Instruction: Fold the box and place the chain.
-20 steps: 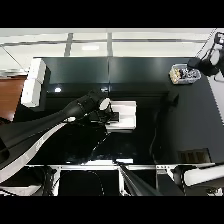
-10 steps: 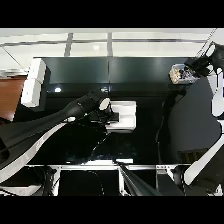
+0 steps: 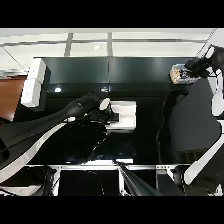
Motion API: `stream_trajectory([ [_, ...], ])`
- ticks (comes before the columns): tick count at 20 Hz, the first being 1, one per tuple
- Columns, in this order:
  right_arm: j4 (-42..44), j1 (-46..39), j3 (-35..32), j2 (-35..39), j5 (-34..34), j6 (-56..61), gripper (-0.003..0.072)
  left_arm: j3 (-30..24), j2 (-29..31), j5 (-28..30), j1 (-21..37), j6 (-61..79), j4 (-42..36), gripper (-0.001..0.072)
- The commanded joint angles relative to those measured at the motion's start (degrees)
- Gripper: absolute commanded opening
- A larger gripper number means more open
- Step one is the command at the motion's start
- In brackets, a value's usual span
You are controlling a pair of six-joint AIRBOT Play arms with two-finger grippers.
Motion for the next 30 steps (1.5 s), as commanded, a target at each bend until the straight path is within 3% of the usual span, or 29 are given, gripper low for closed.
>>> stream_trajectory([
  [1,-1.73,-0.02,-0.17,3.56,-0.04,-4.94,0.0009,0.07,-0.02,0.04,0.04,0.0,0.04,0.0025],
  [10,0.81,0.66,-0.26,28.24,3.58,-18.86,0.0007,0.07,-0.02,-0.13,0.04,0.02,0.04,0.0026],
  [14,15.87,0.63,-6.27,41.72,6.23,-25.7,0.0007,0.07,-0.02,-0.13,0.04,0.02,0.04,0.0025],
  [18,22.93,0.81,-13.27,54.66,6.97,-27.65,0.0007,0.07,-0.02,-0.13,0.04,0.02,0.04,0.0026],
  [21,26.29,3.72,-14.49,62.05,7.89,-29.24,0.0007,0.07,-0.02,-0.13,0.04,0.02,0.04,0.0025],
  [25,26.32,10.32,-14.49,67.08,10.54,-29.22,0.0007,0.07,-0.02,-0.13,0.04,0.02,0.07,0.0025],
  [30,30.12,16.92,-14.53,67.43,14.47,-28.98,0.0008,0.07,-0.02,-0.15,0.04,0.02,0.04,0.0026],
])
